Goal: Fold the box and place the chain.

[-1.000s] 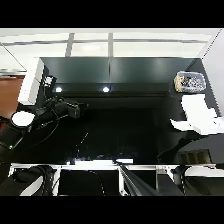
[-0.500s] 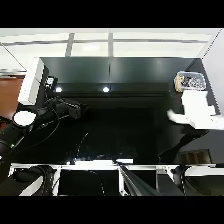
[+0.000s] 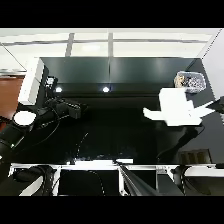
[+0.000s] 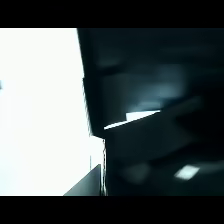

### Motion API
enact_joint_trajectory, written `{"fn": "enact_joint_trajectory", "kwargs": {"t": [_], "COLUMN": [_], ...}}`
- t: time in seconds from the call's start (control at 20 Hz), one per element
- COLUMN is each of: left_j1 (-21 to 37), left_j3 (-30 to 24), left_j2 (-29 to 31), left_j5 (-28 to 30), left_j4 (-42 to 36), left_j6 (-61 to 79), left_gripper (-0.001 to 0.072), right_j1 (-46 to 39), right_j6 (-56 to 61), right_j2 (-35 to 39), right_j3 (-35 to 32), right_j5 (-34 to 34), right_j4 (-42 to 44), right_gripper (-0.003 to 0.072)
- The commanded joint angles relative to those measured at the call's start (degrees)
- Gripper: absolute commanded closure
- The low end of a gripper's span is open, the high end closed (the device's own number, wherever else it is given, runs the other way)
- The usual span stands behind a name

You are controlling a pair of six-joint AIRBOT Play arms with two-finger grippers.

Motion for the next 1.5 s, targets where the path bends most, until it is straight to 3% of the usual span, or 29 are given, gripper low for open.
{"fn": "enact_joint_trajectory", "kwargs": {"t": [0.0, 0.25, 0.35, 0.45, 0.7, 0.9, 1.15, 1.3, 1.4, 1.45], "left_j1": [-0.04, -3.54, -5.62, -5.84, -0.66, 2.62, 4.13, 2.43, 1.09, 0.83], "left_j3": [0.0, 0.07, 0.96, 3.28, 12.15, 16.5, 21.66, 24.7, 26.77, 27.71], "left_j2": [-0.09, -3.72, -5.97, -7.98, -17.64, -27.5, -40.44, -45.07, -46.29, -46.71], "left_j5": [-0.13, -0.48, -0.35, -0.35, -9.42, -16.87, -40.35, -46.25, -46.12, -46.31], "left_j4": [-0.15, -2.47, -5.35, -7.34, -7.52, -7.5, -7.91, -7.85, -7.5, -7.26], "left_j6": [0.0, 0.02, 0.02, -1.2, -7.06, -12.04, -5.7, -0.11, 4.09, 4.9], "left_gripper": [-0.0002, -0.0001, 0.0, 0.0006, 0.0006, 0.0006, 0.0006, 0.0007, 0.0048, 0.0156], "right_j1": [2.95, 17.0, 25.51, 33.42, 47.3, 51.89, 51.93, 51.93, 51.93, 51.93], "right_j6": [-3.65, -19.98, -23.3, -23.3, -23.26, -23.23, -23.26, -23.26, -23.28, -23.28], "right_j2": [6.62, 25.0, 30.4, 32.57, 32.57, 32.57, 32.57, 32.57, 32.57, 32.57], "right_j3": [-10.67, -39.8, -47.82, -51.93, -53.31, -53.31, -53.31, -53.31, -53.31, -53.31], "right_j5": [2.19, -14.91, -22.27, -28.7, -36.63, -40.35, -40.41, -40.83, -40.94, -41.09], "right_j4": [13.88, 47.08, 52.78, 52.02, 49.55, 49.57, 49.57, 49.55, 49.53, 49.53], "right_gripper": [0.0671, 0.0671, 0.0671, 0.0671, 0.0671, 0.0671, 0.0671, 0.0671, 0.0671, 0.0671]}}
